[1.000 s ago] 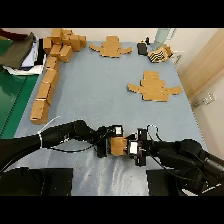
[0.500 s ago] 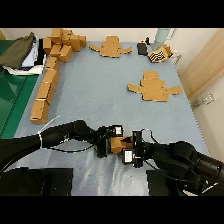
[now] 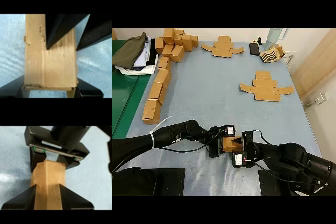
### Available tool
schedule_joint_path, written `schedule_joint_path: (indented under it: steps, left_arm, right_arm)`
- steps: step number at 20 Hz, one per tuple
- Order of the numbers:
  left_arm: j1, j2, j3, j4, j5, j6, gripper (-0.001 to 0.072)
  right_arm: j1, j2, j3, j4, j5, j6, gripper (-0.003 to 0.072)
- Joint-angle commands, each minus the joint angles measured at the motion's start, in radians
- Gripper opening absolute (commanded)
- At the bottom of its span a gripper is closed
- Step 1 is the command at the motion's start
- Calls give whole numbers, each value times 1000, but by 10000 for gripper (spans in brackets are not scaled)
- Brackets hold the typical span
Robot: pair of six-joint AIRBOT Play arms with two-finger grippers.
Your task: Fold the box.
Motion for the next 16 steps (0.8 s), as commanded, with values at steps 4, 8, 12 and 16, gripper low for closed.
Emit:
schedule_joint_path:
  steps: [4,8,12,16]
  left_arm:
    - [0,0,1,0,0,0,517]
    - [0,0,1,0,0,0,518]
    - [0,0,1,0,0,0,518]
    - [0,0,1,0,0,0,518]
  right_arm:
    - [2,39,1,-92,3,56,420]
    - [2,39,14,-102,4,63,420]
    - [2,39,31,-102,5,63,419]
    - [2,39,32,-101,0,63,324]
